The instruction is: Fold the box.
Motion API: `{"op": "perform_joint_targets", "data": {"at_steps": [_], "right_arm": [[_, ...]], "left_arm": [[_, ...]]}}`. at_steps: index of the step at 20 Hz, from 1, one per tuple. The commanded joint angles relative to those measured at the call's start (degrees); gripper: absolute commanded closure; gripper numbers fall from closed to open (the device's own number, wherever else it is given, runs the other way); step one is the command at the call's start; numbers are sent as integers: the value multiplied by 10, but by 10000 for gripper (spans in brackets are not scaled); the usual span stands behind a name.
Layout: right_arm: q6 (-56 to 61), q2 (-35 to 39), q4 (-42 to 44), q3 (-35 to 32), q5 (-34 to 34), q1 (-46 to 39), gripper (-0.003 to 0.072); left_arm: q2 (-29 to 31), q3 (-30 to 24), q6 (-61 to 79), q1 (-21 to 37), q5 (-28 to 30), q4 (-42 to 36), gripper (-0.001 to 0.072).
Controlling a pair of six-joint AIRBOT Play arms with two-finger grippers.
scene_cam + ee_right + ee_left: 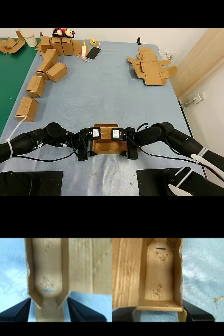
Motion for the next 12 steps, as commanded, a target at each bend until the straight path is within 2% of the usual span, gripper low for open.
{"op": "perform_joint_targets", "data": {"at_steps": [1, 4, 7, 9, 10, 11, 12], "right_arm": [[37, 48, -45, 1, -45, 0, -34], [197, 108, -56, 1, -121, 0, -34], [536, 163, -56, 1, -192, 0, -34], [696, 184, -58, 1, -207, 0, -29], [737, 190, -58, 0, -206, 0, -22], [776, 192, -57, 0, -203, 0, 0], [806, 191, -50, 0, -195, 0, 155]], "left_arm": [[0, 0, 0, 0, -1, 0, 116], [0, 0, 0, 0, -1, 0, 116], [0, 0, 0, 0, -1, 0, 115], [0, 0, 0, 0, -1, 0, 115], [0, 0, 0, 0, -1, 0, 115], [0, 0, 0, 0, -1, 0, 115], [0, 0, 0, 0, -1, 0, 115]]}}
